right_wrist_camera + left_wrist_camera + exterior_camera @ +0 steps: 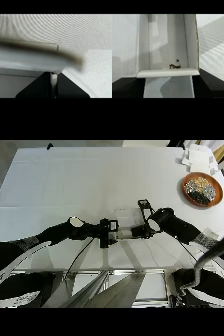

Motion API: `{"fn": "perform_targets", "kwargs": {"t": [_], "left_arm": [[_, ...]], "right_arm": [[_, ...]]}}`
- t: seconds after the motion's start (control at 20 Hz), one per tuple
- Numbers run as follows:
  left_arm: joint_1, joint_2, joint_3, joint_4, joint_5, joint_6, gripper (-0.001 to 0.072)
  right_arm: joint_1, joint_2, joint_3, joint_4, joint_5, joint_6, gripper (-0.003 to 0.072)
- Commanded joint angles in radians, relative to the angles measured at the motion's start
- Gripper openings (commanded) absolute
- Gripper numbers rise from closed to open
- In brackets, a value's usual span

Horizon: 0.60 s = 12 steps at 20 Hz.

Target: Fold the box and place the chain.

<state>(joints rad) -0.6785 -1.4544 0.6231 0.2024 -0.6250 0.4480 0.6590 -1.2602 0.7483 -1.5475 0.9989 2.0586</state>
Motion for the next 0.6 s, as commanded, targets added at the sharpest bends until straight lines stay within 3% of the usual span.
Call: {"fn": "perform_targets", "kwargs": {"t": [0.0,0.25,0.4,0.55], "left_arm": [[0.0,0.0,0.0,0.0,0.0,-0.003,0.025],[0.0,0.0,0.0,0.0,0.0,-0.003,0.025],[0.0,0.0,0.0,0.0,0.0,-0.003,0.025],[0.0,0.0,0.0,0.0,0.0,-0.003,0.025]], "right_arm": [[0.001,0.0,0.0,0.0,0.007,0.002,0.0177],[0.001,0.0,-0.001,-0.005,0.003,0.002,0.018],[0.0,0.0,0.0,-0.013,0.004,0.001,0.0297],[0.0,0.019,0.0,-0.032,0.022,0.001,0.0298]]}}
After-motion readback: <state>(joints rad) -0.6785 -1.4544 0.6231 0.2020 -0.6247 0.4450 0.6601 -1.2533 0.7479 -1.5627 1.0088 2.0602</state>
